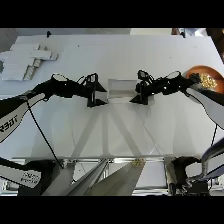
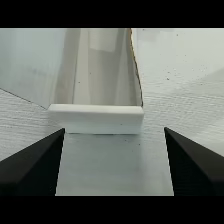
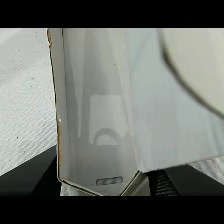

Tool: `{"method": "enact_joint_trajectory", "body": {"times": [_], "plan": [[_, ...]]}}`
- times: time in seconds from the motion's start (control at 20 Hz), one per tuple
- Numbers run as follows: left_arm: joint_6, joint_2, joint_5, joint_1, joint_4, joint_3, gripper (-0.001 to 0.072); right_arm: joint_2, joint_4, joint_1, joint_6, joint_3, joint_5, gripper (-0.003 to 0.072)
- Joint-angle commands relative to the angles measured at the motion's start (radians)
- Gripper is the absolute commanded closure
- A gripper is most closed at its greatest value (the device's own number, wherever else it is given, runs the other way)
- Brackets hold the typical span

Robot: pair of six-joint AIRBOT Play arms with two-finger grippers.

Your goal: Fold the box and place the chain.

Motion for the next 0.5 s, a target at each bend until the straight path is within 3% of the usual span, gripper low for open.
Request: {"method": "enact_joint_trajectory", "body": {"times": [0.0, 0.45], "plan": [[0.014, -0.009, 0.012, 0.000, -0.020, 0.016, 0.0001, 0.000, 0.000, 0.001, 0.000, 0.000, 0.000, 0.0351], [-0.006, -0.092, -0.173, 0.039, 0.011, 0.125, 0.0001, 0.000, 0.000, 0.001, 0.000, 0.000, 0.000, 0.0351]]}}
